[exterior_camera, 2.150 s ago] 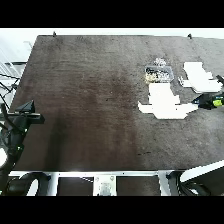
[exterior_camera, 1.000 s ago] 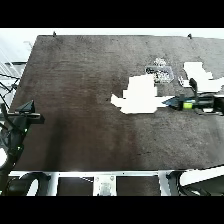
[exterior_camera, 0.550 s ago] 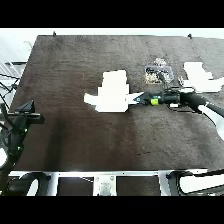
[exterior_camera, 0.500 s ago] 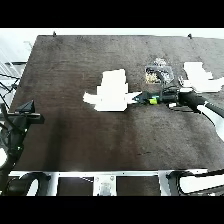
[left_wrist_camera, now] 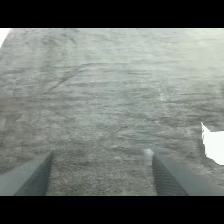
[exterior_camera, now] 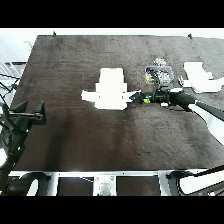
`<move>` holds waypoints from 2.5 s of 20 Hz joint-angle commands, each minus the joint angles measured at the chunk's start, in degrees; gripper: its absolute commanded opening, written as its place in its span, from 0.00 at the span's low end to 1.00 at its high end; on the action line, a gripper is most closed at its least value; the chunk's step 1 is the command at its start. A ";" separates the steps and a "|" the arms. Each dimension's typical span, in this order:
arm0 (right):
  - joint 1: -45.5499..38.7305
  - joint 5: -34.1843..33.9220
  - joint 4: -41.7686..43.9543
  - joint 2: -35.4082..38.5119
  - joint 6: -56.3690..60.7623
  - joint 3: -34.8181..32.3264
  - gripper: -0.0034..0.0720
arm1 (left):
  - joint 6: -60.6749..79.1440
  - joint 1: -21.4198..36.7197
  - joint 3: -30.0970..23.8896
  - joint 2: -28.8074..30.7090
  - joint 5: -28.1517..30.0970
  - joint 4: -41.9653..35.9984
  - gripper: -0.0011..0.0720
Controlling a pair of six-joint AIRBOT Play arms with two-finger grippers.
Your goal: Fold the box and place the chain.
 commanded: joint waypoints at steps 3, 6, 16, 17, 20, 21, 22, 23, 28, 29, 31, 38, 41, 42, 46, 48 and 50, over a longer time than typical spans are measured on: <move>0.96 -1.62 2.58 -0.42 -4.24 0.00 0.06 | 1.40 0.07 1.95 -0.83 -7.54 0.04 0.98; 1.46 -1.66 4.17 -0.42 -4.20 -0.13 0.06 | 2.67 0.07 8.04 -8.63 -9.51 0.04 0.98; 2.91 -5.25 5.62 -0.44 -11.56 -0.48 0.06 | 1.66 0.07 48.33 -60.72 -40.15 0.63 0.98; 3.19 -6.38 5.62 -0.44 -11.72 -0.50 0.06 | -0.61 -0.37 53.68 -65.31 -43.23 2.16 0.98; 3.93 -7.34 5.60 -0.42 -12.17 -0.52 0.06 | -11.61 -3.26 69.46 -76.19 -48.02 14.99 0.98; 3.96 -7.45 5.68 -0.44 -12.11 -0.52 0.06 | -15.10 -4.31 74.16 -79.06 -49.16 19.63 0.98; 4.00 -7.43 6.40 -0.44 -12.11 -0.59 0.06 | -18.45 -5.27 78.77 -81.90 -50.38 23.52 0.98; 4.04 -7.45 7.26 -0.44 -12.13 -0.76 0.06 | -20.50 -5.92 82.55 -84.21 -51.52 26.08 0.98; 4.35 -7.48 8.15 -0.42 -13.27 -1.07 0.06 | -24.72 -6.36 99.45 -95.58 -63.56 27.71 0.98; 4.35 -7.48 8.17 -0.42 -13.27 -1.07 0.06 | -25.62 -6.36 101.79 -97.53 -64.04 27.78 0.98; 4.35 -7.45 8.13 -0.42 -13.42 -1.07 0.06 | -26.77 -6.67 105.42 -100.72 -64.41 28.09 0.98; 4.35 -7.89 8.15 -0.42 -13.44 -1.07 0.06 | -26.91 -9.44 107.80 -106.44 -63.76 28.55 0.98; 4.35 -7.87 8.15 -0.42 -13.44 -1.07 0.06 | -26.88 -9.46 107.82 -107.84 -63.56 27.96 0.98; 4.35 -7.89 8.13 -0.42 -13.44 -1.07 0.06 | -26.47 -9.46 107.82 -108.13 -63.56 27.28 0.98; 4.35 -7.87 8.13 -0.42 -13.44 -1.07 0.06 | -24.94 -9.46 107.82 -108.61 -63.91 24.39 0.91; 4.35 -7.87 8.15 -0.42 -13.44 -1.07 0.06 | -23.80 -9.46 107.82 -108.83 -65.35 22.62 0.91; 4.35 -7.87 8.15 -0.42 -13.44 -1.07 0.06 | -23.39 -9.46 107.82 -108.85 -65.88 21.90 0.84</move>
